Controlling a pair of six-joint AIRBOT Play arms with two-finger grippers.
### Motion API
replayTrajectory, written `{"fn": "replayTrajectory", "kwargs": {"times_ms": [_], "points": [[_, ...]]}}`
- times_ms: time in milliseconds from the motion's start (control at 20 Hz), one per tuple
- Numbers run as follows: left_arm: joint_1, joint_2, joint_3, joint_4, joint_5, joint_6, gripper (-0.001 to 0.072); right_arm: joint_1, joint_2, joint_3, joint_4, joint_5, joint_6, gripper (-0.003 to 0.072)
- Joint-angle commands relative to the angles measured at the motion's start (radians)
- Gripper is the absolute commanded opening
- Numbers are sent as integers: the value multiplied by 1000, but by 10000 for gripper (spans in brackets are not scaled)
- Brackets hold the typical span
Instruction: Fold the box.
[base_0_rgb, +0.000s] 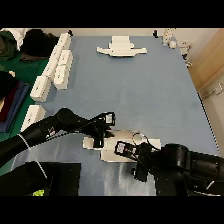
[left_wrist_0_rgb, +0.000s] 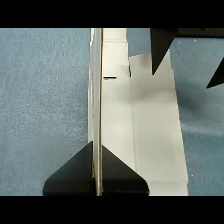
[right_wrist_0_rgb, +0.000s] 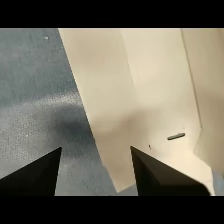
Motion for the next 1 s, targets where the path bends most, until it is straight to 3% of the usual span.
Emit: {"fn": "replayTrajectory", "kwargs": {"times_ms": [0,250,600,950], "points": [[0,-1,0,0,0,0,16,33,-93,1,-107,86,55,652],[0,-1,0,0,0,0,17,33,-98,27,-306,51,226,651],[0,-1,0,0,0,0,16,33,-97,90,-336,-40,227,650],[0,-1,0,0,0,0,17,33,-97,151,-354,-150,388,653]]}}
